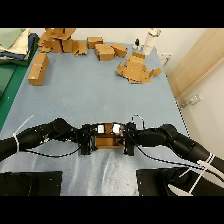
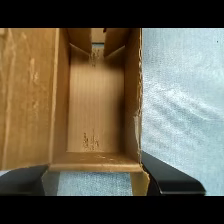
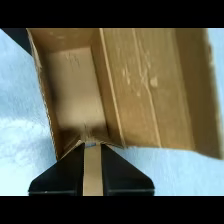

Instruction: Fold the box.

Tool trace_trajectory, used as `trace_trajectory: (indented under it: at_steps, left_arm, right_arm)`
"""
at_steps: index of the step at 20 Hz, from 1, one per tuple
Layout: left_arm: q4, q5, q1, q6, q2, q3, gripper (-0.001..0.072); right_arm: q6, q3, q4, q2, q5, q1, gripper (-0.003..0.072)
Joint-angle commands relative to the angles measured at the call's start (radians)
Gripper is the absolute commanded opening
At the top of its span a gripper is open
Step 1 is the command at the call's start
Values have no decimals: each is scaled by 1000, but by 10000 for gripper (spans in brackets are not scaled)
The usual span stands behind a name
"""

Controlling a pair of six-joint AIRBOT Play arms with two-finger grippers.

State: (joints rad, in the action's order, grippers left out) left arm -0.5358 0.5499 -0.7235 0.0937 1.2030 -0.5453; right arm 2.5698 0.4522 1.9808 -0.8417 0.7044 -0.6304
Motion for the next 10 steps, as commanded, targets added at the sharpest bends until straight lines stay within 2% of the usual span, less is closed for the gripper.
trace_trajectory:
  at_steps: [1,2,3,4,10]
  left_arm:
    - [1,0,0,0,0,0,402]
    - [1,0,0,0,0,0,402]
    - [1,0,0,0,0,0,401]
    - [1,0,0,0,0,0,401]
    - [1,0,0,0,0,0,401]
  right_arm:
    - [35,-1,54,-1,-16,-1,171]
    - [34,-1,55,-1,-16,-1,323]
    - [34,-1,54,-1,-16,-1,549]
    - [33,-1,55,-1,-16,-1,591]
    - [30,0,53,0,-14,-1,578]
